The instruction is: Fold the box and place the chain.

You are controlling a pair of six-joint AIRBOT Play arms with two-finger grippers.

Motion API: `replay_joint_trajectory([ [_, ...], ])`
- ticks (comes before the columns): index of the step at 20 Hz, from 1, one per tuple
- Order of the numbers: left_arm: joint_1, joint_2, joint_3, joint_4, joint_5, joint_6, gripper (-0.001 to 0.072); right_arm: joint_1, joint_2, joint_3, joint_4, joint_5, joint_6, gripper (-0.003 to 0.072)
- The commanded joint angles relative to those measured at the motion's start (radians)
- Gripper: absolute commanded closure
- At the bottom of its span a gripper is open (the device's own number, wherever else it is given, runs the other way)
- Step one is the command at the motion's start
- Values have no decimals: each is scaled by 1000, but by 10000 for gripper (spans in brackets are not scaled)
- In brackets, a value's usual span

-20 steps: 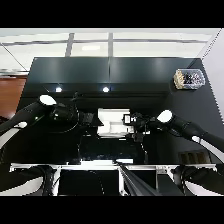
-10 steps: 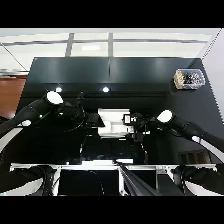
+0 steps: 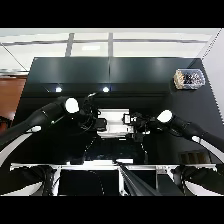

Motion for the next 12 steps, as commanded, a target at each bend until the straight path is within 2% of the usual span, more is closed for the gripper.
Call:
replay_joint_trajectory([
  [1,-54,0,5,175,19,-159,228,1,0,0,0,1,0,432],
  [8,-96,-6,57,266,-31,-203,228,1,0,0,0,1,0,432],
  [12,-121,-37,98,326,-58,-346,228,1,0,0,0,1,0,432],
])
